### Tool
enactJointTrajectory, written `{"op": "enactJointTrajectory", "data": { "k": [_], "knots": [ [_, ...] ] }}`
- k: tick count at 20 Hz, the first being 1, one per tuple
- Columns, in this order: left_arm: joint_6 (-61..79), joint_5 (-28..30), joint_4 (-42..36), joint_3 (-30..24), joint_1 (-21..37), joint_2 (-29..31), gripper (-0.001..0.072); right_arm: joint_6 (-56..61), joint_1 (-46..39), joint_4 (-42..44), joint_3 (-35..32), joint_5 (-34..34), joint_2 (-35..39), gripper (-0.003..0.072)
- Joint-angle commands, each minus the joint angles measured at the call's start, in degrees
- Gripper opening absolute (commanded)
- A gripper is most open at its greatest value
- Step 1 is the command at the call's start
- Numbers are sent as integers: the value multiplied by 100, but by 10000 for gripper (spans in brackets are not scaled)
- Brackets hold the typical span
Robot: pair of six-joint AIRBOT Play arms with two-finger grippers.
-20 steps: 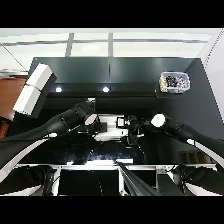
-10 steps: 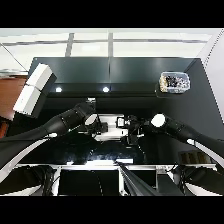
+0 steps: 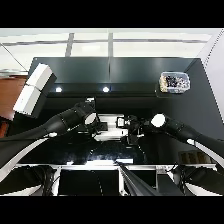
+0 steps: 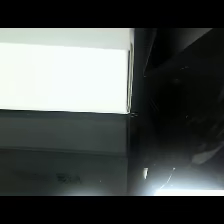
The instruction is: Fold the box and place the chain.
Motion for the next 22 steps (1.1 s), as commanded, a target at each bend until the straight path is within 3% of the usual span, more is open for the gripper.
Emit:
{"op": "enactJointTrajectory", "data": {
  "k": [1,5,7,11,12,14,16,22],
  "knots": [
    [-96,164,-4,-2,7,-9,294,0,2,0,-4,0,4,373],
    [-96,116,-2,-2,7,-66,285,-2,2,0,-4,0,4,373],
    [-105,116,0,-2,7,-68,222,0,2,0,-4,0,4,373],
    [-105,105,0,-2,7,-76,216,0,2,0,-4,0,4,373],
    [-105,105,-2,-2,7,-79,163,-2,2,0,-4,0,4,373],
    [-105,105,-2,-2,4,-79,159,-2,2,0,-4,0,4,373],
    [-103,103,-2,-2,4,-79,30,0,2,0,-4,0,4,373],
    [-103,85,-4,0,4,-76,29,0,2,0,-4,0,4,373]
  ]
}}
